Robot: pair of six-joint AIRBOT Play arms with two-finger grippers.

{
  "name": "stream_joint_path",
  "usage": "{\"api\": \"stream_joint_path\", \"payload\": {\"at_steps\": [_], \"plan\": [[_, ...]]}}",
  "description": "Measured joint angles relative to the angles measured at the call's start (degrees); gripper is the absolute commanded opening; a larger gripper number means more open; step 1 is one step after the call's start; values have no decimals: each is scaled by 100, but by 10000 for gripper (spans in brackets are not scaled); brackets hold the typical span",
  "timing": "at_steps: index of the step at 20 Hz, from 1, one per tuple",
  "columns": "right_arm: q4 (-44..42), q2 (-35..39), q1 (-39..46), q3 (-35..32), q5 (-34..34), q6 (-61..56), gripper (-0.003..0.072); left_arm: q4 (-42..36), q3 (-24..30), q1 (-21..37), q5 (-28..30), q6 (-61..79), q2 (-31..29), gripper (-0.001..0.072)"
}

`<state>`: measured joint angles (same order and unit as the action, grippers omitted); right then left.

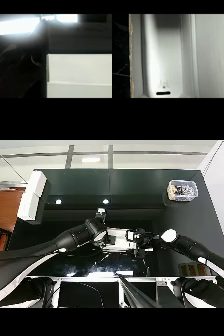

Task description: Fold the box and place the chain.

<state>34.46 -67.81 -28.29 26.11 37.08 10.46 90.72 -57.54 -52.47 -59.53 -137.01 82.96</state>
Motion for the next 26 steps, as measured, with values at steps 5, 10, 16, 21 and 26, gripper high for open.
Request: {"api": "stream_joint_path", "payload": {"at_steps": [5,10,16,21,26], "plan": [[13,0,0,0,0,24,304,-44,-39,0,96,35,2,300],[11,0,0,0,4,13,304,4,-46,4,-33,35,2,297],[9,0,0,0,9,11,304,122,-48,35,-90,15,2,217],[-7,0,0,0,11,-7,304,120,-48,63,13,42,55,30],[13,2,11,0,-11,4,717,-15,-52,66,103,81,116,29]]}}
